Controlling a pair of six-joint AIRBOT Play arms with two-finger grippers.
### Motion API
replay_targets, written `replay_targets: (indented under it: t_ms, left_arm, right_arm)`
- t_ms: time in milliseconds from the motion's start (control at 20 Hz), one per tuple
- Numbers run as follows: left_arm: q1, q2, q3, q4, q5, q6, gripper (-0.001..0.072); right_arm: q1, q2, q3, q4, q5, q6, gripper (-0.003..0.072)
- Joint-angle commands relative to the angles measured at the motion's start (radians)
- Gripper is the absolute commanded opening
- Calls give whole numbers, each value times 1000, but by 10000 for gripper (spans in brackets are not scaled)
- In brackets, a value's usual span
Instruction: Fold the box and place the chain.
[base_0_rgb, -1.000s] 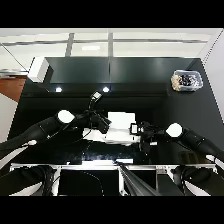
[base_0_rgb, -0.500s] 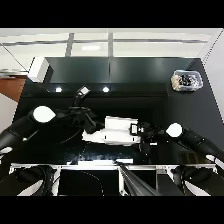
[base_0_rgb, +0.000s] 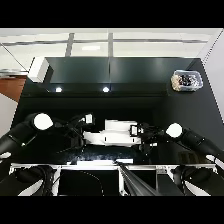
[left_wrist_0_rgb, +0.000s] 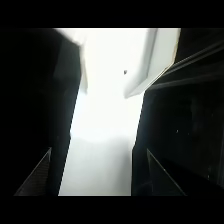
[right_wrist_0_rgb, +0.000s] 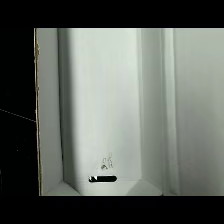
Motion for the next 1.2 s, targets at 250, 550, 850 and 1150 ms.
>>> replay_targets:
  t_ms: [250, 550, 850, 1150]
  left_arm:
    - [-153, -91, -32, -164, 223, 161, 691]
    - [-176, -142, -32, -282, 245, 162, 371]
    - [-176, -148, -32, -321, 234, 162, 230]
    - [-186, -174, -32, -457, 253, 186, 217]
  right_arm:
    - [1, -1, 0, -3, -6, 0, 530]
    - [1, -1, 0, -3, -29, 0, 530]
    - [1, -1, 0, -3, -29, 0, 531]
    - [1, -1, 0, -3, -29, 0, 530]
